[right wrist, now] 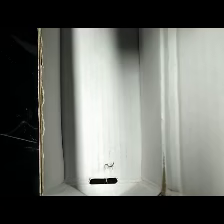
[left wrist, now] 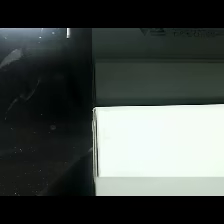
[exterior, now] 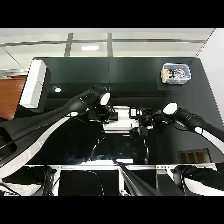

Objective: Fold the box and place the chain.

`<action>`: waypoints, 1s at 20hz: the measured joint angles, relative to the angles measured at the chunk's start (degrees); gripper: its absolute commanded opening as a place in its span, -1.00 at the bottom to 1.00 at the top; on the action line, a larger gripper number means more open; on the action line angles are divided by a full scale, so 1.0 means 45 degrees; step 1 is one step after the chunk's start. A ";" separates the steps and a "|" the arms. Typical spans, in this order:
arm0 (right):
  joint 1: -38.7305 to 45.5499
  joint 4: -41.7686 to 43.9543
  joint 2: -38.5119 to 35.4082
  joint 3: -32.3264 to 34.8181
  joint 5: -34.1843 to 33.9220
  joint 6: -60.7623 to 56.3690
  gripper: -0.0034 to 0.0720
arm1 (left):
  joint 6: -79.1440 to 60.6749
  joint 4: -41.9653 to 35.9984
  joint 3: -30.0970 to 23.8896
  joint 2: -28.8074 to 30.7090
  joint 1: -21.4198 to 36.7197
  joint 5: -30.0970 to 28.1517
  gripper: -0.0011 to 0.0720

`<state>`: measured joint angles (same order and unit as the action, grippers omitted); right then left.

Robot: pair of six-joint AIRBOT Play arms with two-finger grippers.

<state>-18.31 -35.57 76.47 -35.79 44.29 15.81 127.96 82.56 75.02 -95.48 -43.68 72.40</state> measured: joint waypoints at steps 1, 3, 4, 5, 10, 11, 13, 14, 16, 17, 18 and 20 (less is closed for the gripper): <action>0.0000 -0.0005 0.0000 0.0000 0.0000 0.0000 -0.47 | 0.0000 0.0000 0.0005 0.0000 0.0015 0.0000 -0.91; 0.0000 0.0000 0.0000 0.0000 0.0000 -0.0005 0.47 | 0.0000 0.0000 0.0015 0.0000 0.0024 -0.0005 -0.91; 0.0000 -0.0005 0.0000 0.0000 0.0005 -0.0058 0.98 | -0.0015 0.0000 0.0015 0.0000 0.0024 -0.0039 -0.91; 0.0000 -0.0068 -0.0039 0.0000 0.0015 -0.0165 0.98 | -0.0034 -0.0010 0.0019 0.0000 0.0024 -0.0126 -0.91; 0.0131 -0.0797 -0.0971 0.0000 0.0296 -0.1195 0.96 | -0.0068 -0.0083 0.0019 0.0000 0.0024 -0.0126 -0.90; 0.0189 -0.1049 -0.1200 0.0000 0.0500 -0.1287 0.96 | -0.0068 -0.0097 0.0019 0.0000 0.0024 -0.0126 -0.90; 0.0301 -0.1399 -0.1481 0.0000 0.0563 -0.1452 0.92 | -0.0068 -0.0121 0.0019 0.0000 0.0024 -0.0146 -0.90; 0.0335 -0.1481 -0.1559 0.0000 0.0588 -0.1481 0.28 | -0.0073 -0.0117 0.0019 0.0000 0.0024 -0.0151 -0.90; 0.0359 -0.1515 -0.1666 0.0000 0.0636 -0.1423 -0.34 | -0.0073 -0.0121 0.0019 0.0000 0.0024 -0.0107 -0.90; 0.0359 -0.1477 -0.1700 0.0000 0.0670 -0.1375 -0.33 | -0.0073 -0.0121 0.0019 0.0000 0.0024 -0.0058 -0.90; 0.0359 -0.1370 -0.1715 0.0000 0.0675 -0.1321 -0.33 | -0.0078 -0.0121 0.0019 0.0000 0.0024 -0.0049 -0.90; 0.0359 -0.0937 -0.1724 0.0000 0.0665 -0.1248 -0.33 | -0.0083 -0.0126 0.0019 0.0000 0.0024 -0.0049 -0.90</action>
